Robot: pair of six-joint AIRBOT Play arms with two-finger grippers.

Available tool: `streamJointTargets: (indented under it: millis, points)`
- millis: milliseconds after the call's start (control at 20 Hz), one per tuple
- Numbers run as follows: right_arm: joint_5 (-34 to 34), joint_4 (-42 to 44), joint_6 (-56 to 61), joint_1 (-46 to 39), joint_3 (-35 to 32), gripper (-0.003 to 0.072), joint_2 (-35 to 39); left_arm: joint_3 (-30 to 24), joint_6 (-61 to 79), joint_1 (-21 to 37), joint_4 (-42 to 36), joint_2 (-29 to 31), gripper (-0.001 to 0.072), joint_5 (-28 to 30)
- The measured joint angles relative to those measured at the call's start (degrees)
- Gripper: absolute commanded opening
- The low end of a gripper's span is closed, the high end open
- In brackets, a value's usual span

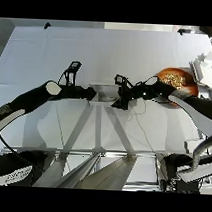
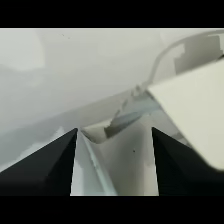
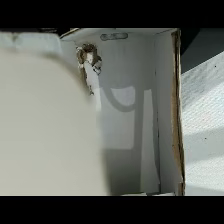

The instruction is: Fold the box and place the chain.

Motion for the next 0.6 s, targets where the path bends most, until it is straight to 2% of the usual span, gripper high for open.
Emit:
streamJointTargets:
  millis: [200,600]
  points:
    - [0.00,0.00,0.00,0.00,0.00,0.0516,0.00,6.10,-14.27,-0.33,14.27,-1.57,0.0513,-9.35]
    - [0.00,-0.02,0.00,0.00,0.00,0.0516,0.00,17.27,-32.74,-7.43,29.05,-9.62,0.0508,-19.76]
